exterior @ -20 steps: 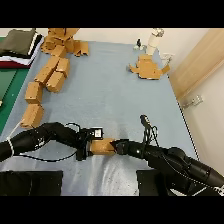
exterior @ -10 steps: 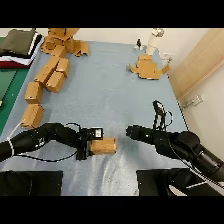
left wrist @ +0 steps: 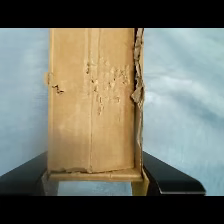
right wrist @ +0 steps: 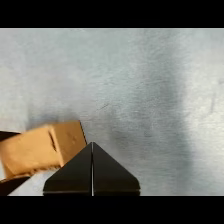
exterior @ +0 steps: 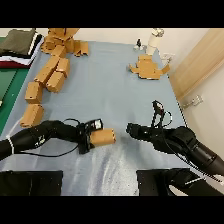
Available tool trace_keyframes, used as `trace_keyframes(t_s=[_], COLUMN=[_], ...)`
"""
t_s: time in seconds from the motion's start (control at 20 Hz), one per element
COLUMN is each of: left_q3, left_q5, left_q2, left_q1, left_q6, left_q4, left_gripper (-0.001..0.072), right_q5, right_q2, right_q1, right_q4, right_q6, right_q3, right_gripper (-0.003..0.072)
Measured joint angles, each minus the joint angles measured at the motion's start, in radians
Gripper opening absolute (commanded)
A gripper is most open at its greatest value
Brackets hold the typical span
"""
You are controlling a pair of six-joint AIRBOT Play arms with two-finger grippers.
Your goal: Fold the box.
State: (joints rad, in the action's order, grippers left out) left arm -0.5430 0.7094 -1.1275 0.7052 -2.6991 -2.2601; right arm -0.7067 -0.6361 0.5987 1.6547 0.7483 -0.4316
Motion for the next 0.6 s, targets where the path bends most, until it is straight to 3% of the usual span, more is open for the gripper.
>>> trace_keyframes(t_s=[0.2, 0.35, 0.6], left_q3=[-0.098, -0.168, -0.230], left_q5=[0.043, 0.054, 0.074], left_q2=[0.025, 0.027, -0.019], left_q1=[-0.101, -0.255, -0.521], left_q6=[0.476, 0.822, 1.073], left_q4=[0.215, 0.406, 0.533], left_gripper=[0.0466, 0.0466, 0.0465], right_q5=[0.001, 0.011, 0.034], right_q2=[-0.040, -0.059, -0.072], right_q1=[0.000, 0.000, 0.000], right_q4=[-0.038, -0.073, -0.108], right_q6=[-0.015, -0.028, -0.038], right_q3=[0.000, 0.000, 0.000], right_gripper=[0.0003, 0.0003, 0.0003])
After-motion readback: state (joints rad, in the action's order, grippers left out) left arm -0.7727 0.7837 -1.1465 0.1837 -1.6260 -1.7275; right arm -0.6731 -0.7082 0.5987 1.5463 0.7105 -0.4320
